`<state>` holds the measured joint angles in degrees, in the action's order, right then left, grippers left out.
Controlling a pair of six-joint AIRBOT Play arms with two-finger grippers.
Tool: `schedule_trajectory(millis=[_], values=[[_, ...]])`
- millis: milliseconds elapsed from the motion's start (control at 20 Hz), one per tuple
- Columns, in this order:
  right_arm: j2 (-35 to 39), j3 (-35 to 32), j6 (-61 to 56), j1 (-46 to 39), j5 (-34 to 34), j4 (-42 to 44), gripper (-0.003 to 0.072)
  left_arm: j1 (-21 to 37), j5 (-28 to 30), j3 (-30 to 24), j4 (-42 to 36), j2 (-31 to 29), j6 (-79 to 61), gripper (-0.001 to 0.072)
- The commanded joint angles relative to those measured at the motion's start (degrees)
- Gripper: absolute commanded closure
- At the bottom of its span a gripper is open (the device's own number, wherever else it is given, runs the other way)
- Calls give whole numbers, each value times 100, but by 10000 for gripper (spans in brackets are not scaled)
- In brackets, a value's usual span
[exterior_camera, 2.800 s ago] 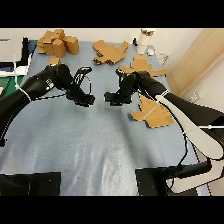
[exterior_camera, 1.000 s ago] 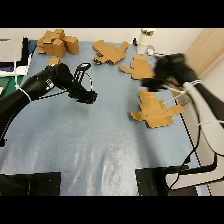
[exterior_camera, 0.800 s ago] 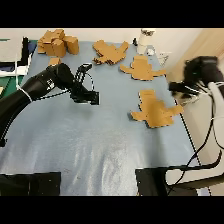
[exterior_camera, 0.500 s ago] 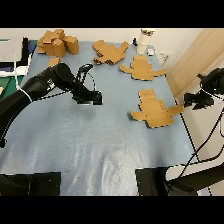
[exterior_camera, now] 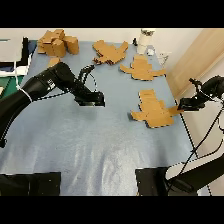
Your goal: Fold the box.
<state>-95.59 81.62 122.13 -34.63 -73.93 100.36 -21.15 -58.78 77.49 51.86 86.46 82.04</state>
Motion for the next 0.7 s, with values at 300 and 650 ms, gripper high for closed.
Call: schedule_trajectory(millis=[300,650], values=[[-52,20,450,13,-1091,1515,611,7,-219,4,-763,2,-354,58],[48,-280,-284,470,-1827,3348,684,94,-557,4,-951,-2,-861,58]])
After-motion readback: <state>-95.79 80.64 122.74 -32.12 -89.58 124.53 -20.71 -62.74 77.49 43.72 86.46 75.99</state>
